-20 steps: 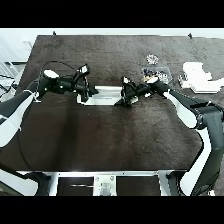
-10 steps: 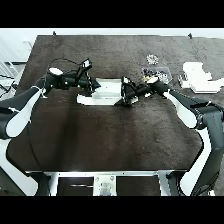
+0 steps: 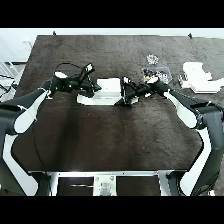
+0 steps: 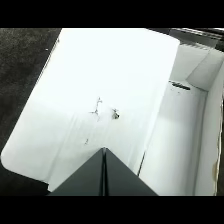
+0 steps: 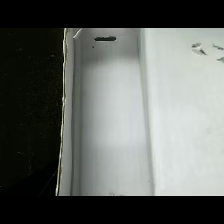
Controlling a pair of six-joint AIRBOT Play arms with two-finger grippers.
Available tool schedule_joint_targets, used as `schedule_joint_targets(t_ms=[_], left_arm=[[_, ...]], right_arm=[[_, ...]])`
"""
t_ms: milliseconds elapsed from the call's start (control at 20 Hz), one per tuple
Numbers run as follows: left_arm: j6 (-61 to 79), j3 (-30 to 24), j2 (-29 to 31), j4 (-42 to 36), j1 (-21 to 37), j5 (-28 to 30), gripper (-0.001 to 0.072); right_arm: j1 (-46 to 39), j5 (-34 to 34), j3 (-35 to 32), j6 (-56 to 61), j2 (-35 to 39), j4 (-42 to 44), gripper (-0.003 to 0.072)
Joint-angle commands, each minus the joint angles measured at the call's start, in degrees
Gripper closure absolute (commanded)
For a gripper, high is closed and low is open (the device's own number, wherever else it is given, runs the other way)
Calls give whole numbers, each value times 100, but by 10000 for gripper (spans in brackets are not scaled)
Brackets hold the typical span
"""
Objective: Fold the box and place the chain.
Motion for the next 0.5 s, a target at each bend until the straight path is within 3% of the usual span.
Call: schedule_joint_targets(t_ms=[0,250,450], left_arm=[[-2,7,-33,50,-2,57,693],[13,103,275,76,15,-11,692],[144,101,640,103,323,-798,691]], right_arm=[[2,2,0,-11,0,-4,198],[2,2,0,-9,0,-4,198],[2,0,0,-9,0,-4,197]])
